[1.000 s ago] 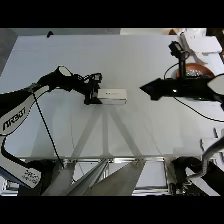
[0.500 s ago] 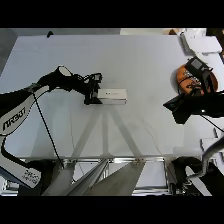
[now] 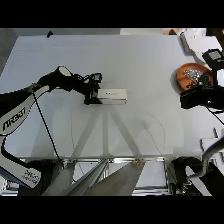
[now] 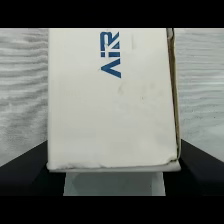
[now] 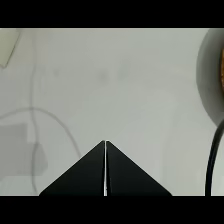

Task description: Fold the box and place the chain.

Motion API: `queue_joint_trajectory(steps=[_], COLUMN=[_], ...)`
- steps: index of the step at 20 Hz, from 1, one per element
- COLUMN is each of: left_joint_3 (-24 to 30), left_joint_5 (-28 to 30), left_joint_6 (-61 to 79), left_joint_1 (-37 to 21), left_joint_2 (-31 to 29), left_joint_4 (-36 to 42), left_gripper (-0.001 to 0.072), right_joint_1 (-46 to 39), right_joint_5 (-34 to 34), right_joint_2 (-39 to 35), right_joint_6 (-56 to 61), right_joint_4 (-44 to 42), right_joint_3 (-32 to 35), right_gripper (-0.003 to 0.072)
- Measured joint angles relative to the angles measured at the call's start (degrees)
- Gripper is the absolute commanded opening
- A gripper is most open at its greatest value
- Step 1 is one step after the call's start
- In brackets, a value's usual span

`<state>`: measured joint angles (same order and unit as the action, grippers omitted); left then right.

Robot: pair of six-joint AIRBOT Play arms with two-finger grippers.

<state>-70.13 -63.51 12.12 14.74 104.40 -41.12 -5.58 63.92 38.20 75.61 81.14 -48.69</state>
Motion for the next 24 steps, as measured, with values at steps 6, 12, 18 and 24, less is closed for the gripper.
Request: queue_joint_trajectory(steps=[6,12,18,24], left_joint_3=[0.07,0.07,0.07,0.07], left_joint_5=[-1.73,-2.84,-4.13,-3.41], left_joint_6=[-7.37,-26.53,-47.63,-63.89], left_joint_1=[-0.07,-0.07,-0.74,-7.54], left_joint_2=[-4.09,-17.42,-30.53,-37.20], left_joint_4=[-5.33,-22.84,-44.48,-53.55], left_gripper=[0.0004,0.0004,0.0007,0.0002], right_joint_1=[0.00,0.00,0.00,0.00], right_joint_5=[-4.00,-4.70,-4.35,-1.84], right_joint_2=[1.60,2.67,2.80,2.80], right_joint_6=[2.21,2.47,2.56,2.56], right_joint_4=[2.08,2.47,2.45,2.38], right_joint_3=[0.00,0.00,0.00,0.00], right_gripper=[0.0015,0.0015,0.0015,0.0015])
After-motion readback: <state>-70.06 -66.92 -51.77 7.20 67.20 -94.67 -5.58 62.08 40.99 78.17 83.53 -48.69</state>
